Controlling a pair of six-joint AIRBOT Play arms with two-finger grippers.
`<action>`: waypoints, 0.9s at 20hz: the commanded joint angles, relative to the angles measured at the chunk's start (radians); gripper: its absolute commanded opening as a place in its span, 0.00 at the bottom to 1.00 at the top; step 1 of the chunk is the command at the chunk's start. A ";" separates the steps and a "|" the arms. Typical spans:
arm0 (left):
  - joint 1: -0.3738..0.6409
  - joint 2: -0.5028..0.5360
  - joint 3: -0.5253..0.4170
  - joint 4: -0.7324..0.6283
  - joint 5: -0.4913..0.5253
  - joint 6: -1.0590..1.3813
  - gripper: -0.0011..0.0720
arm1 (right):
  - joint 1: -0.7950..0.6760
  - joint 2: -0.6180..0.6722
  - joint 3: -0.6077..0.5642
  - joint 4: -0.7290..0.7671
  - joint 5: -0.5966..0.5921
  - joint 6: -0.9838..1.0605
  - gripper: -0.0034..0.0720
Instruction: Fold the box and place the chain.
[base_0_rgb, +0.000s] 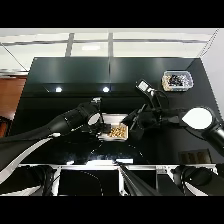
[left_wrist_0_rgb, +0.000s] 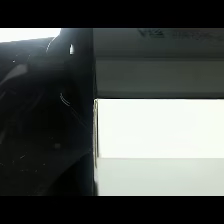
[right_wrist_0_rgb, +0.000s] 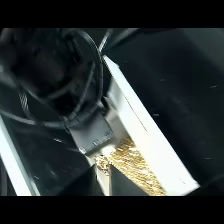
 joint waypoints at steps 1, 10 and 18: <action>0.001 -0.001 0.000 0.000 0.016 0.001 0.06 | -0.006 -0.043 0.010 0.034 -0.003 0.118 0.59; 0.006 0.046 0.006 0.006 -0.014 -0.054 0.56 | -0.361 0.113 0.051 0.001 0.298 0.129 0.65; 0.151 0.382 -0.028 -0.021 -0.196 0.635 0.72 | -0.440 0.133 0.051 0.001 0.332 0.129 0.65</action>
